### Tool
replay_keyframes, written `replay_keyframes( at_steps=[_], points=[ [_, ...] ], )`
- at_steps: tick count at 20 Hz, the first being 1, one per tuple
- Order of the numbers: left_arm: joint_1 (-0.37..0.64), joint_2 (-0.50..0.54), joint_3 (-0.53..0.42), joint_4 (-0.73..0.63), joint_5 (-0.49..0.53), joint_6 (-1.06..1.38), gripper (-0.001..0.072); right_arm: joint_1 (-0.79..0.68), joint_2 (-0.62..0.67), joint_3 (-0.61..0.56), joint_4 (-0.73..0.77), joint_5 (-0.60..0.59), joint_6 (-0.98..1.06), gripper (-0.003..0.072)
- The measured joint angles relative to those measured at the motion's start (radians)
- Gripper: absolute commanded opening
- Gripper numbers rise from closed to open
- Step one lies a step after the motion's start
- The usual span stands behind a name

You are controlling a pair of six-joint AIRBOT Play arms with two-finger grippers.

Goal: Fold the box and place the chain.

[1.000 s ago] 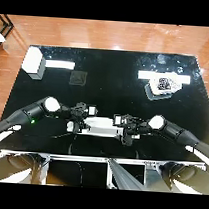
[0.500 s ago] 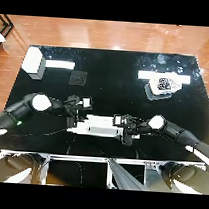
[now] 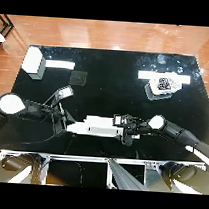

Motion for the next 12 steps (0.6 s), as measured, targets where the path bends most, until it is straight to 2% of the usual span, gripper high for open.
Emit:
replay_keyframes(
  at_steps=[4,9,12],
  points=[
    [0.004,0.019,-0.067,-0.202,0.082,-0.051,0.0015,0.000,0.000,0.000,0.000,0.000,0.000,0.0356],
    [0.003,0.016,-0.131,-0.297,0.135,-0.063,0.0015,0.000,0.000,0.000,0.000,0.000,0.000,0.0356],
    [-0.035,0.015,-0.158,-0.342,0.192,-0.058,0.0015,0.000,0.000,0.000,0.000,0.000,0.000,0.0356]
  ],
)
